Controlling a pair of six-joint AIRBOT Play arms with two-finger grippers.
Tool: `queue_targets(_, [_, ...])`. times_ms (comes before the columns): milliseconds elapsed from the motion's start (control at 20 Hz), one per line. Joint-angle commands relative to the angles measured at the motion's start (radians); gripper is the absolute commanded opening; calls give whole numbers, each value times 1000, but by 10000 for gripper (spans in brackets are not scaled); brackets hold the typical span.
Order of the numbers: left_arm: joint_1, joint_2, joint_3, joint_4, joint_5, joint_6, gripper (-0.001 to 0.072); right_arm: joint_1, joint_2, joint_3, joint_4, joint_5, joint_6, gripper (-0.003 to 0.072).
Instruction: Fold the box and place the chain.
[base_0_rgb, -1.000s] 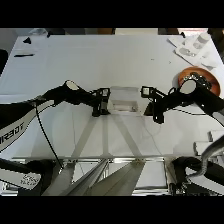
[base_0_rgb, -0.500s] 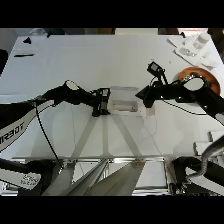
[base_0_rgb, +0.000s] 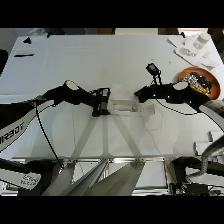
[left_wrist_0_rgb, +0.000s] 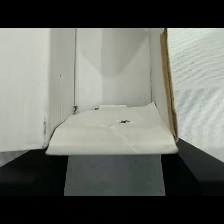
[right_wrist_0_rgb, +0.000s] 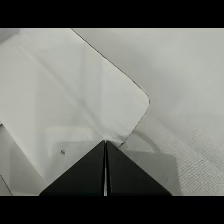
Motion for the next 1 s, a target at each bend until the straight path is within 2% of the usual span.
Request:
queue_targets(0, [-1, 0, 1, 0, 0, 0, 206, 0, -19, 1, 3, 30, 11, 11])
queue_targets(200, [-1, 0, 1, 0, 0, 0, 206, 0, 38, 1, -1, 101, 95, 12])
queue_targets(300, [-1, 0, 1, 0, 0, 0, 206, 0, 126, 1, -39, 137, 108, 13])
queue_targets(400, [-1, 0, 1, 0, 0, 0, 206, 0, 234, 1, -145, 172, 117, 17])
queue_targets(500, [-1, 0, 1, 0, 0, 0, 206, 0, 349, 1, -290, 236, 138, 183])
queue_targets(550, [-1, 0, 1, 0, 0, 0, 206, 0, 402, 1, -373, 276, 137, 223])
queue_targets(650, [-1, 0, 1, 0, 0, 0, 206, 0, 475, 1, -519, 367, 137, 231])
queue_targets(750, [-1, 0, 1, 0, 0, 0, 206, 0, 490, 0, -652, 453, 130, 335])
queue_targets(800, [-1, 0, 1, 0, 0, 0, 206, 0, 484, 0, -704, 480, 121, 349])
queue_targets(900, [-1, 0, 1, 0, 0, 0, 206, 0, 466, -2, -721, 470, 46, 403])
queue_targets(950, [-1, 0, 1, 0, 0, 0, 206, 1, 449, -2, -691, 457, -8, 403])
